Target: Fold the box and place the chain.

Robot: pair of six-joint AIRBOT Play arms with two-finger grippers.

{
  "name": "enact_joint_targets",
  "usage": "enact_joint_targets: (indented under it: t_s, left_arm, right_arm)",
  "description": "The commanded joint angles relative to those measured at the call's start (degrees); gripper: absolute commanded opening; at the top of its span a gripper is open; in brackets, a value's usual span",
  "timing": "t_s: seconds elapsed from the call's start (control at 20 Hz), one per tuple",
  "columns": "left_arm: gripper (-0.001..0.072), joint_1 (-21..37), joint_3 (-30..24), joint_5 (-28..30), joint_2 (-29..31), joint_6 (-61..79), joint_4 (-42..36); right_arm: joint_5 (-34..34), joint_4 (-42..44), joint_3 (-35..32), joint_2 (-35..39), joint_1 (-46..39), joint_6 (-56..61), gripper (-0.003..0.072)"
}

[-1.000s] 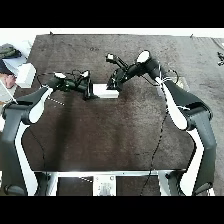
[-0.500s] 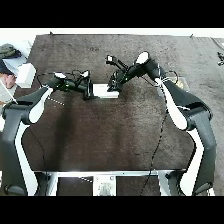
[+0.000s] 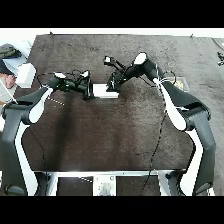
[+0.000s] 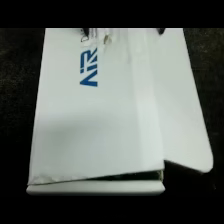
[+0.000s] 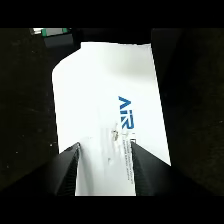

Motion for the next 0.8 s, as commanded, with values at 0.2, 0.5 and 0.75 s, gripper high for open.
enact_joint_targets:
  t_s: [0.2,0.5,0.75]
  left_arm:
    - [0.0282,0.0,-0.02,0.0,-0.02,0.02,0.0]
    - [0.0282,0.0,-0.02,0.0,-0.02,0.0,0.0]
    - [0.0282,0.0,-0.02,0.0,-0.02,0.02,0.0]
  right_arm:
    - [-4.68,-3.08,0.07,0.94,0.66,0.04,0.0373]
    - [-4.98,-2.95,0.13,2.01,0.66,0.02,0.0373]
    - [-5.73,-0.46,0.31,2.12,0.68,-1.46,0.0372]
